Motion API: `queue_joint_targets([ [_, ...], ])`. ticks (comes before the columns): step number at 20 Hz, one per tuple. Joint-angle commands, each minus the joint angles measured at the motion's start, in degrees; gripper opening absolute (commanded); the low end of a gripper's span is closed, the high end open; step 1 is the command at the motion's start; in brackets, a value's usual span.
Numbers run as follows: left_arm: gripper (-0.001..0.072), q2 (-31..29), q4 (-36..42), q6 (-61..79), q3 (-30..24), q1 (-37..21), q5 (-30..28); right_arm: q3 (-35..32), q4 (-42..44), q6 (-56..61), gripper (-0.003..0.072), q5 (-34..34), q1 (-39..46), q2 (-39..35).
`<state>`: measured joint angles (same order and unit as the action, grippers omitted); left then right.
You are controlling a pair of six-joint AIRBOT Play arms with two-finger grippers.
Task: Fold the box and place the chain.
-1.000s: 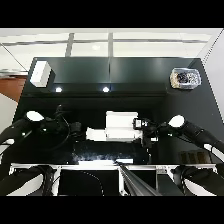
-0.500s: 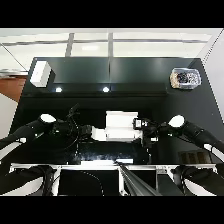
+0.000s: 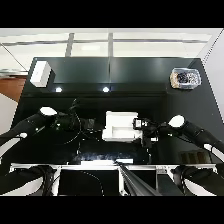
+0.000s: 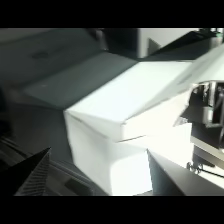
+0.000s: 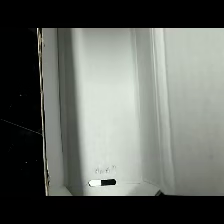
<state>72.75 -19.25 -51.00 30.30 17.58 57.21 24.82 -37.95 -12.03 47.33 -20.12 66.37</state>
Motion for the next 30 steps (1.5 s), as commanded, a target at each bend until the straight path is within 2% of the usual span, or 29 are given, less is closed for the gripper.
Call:
queue_joint_targets([
  [1,0.0672,0.02,0.00,-1.11,0.74,2.58,-0.42,-0.02,0.02,0.02,0.0461,0.00,0.00,0.02],
  [4,0.0662,0.02,-0.37,-4.02,1.03,5.95,-3.26,-0.02,0.02,0.02,0.0461,0.00,0.00,0.02],
  [5,0.0577,0.00,-0.61,-5.40,1.46,6.97,-3.76,-0.02,0.02,0.02,0.0461,0.00,0.00,0.02],
  [7,0.0567,0.00,-3.72,-9.42,3.23,9.38,-5.38,-0.02,0.02,0.02,0.0460,0.00,0.00,0.02],
  [13,0.0567,0.02,-24.41,-29.20,10.82,15.74,-7.28,-0.02,0.02,0.02,0.0461,-0.02,0.00,0.02],
  [19,0.0567,0.02,-38.99,-46.97,15.17,21.73,-8.26,-0.02,0.02,0.02,0.0461,-0.46,0.00,0.02],
  [26,0.0567,1.03,-39.54,-50.62,15.69,22.51,-8.52,-0.02,0.02,0.02,0.0461,-0.68,0.00,0.02],
  [30,0.0567,3.54,-46.34,-58.47,18.08,25.46,-5.29,-0.02,0.02,0.02,0.0461,-0.68,0.00,0.02],
])
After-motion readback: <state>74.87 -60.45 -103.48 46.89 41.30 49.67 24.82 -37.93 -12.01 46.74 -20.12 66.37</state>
